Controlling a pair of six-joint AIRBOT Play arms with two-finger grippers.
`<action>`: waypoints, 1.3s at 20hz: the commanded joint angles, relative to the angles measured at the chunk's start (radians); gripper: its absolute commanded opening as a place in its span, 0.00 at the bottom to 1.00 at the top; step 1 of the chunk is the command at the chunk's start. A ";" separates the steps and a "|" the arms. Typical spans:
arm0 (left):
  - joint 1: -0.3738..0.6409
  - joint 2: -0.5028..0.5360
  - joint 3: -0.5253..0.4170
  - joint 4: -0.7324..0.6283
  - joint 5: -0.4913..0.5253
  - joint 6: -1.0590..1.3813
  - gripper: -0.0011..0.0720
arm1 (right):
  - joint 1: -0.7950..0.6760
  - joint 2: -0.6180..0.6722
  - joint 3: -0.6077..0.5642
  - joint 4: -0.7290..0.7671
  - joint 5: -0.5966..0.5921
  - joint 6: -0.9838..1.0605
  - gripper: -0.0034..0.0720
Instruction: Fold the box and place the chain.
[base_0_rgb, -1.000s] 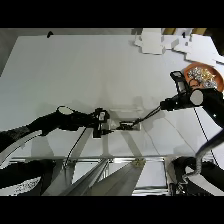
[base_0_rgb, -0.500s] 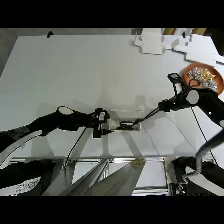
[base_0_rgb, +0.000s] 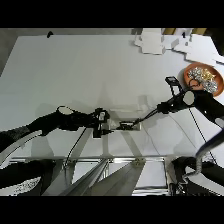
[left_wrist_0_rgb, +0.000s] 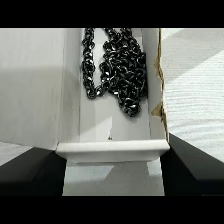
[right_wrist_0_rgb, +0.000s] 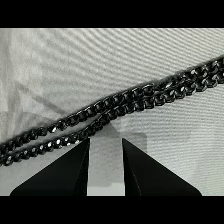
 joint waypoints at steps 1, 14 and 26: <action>0.000 0.000 0.001 0.000 0.000 0.000 0.15 | 0.000 -0.006 -0.003 0.000 -0.011 0.000 0.36; 0.000 0.000 0.001 0.000 0.000 0.000 0.15 | 0.000 -0.043 -0.004 0.022 -0.011 0.000 0.36; 0.000 0.000 0.001 0.000 0.000 0.000 0.15 | 0.070 -0.026 -0.004 0.021 0.008 -0.003 0.34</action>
